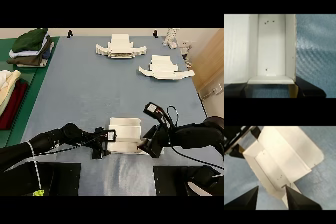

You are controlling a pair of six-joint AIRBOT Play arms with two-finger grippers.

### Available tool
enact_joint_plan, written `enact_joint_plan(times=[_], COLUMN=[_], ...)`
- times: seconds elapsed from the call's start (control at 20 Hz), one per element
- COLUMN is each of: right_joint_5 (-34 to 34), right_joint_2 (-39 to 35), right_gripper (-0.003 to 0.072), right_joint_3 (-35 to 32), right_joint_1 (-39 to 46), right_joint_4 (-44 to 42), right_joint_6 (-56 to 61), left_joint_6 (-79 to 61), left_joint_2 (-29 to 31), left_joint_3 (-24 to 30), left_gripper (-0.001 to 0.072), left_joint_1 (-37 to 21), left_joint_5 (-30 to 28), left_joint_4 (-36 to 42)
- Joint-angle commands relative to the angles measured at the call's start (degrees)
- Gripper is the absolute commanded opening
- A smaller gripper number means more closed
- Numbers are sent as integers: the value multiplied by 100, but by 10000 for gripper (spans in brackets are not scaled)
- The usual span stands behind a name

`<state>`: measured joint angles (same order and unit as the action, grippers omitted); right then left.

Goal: Fold the box.

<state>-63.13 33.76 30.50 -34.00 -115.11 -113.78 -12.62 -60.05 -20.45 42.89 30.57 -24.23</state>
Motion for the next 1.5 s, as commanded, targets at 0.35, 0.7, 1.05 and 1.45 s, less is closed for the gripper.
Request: enact_joint_plan(times=[0.35,0.7,1.05,1.45], right_joint_5=[428,1084,1180,1263], right_joint_2=[-83,525,791,894], right_gripper=[698,633,511,161], right_joint_3=[-881,-920,-920,-920], right_joint_1=[-2,-2,-4,-4], right_joint_4=[649,396,9,-295], right_joint_6=[-3436,-3694,-3786,-3960], left_joint_6=[2,2,2,2], left_joint_2=[0,0,0,0], left_joint_3=[-2,-2,-2,-2], left_gripper=[409,409,409,409], left_joint_1=[-4,-4,-4,-4], left_joint_5=[-4,-2,-2,-2], left_joint_4=[0,0,0,0])
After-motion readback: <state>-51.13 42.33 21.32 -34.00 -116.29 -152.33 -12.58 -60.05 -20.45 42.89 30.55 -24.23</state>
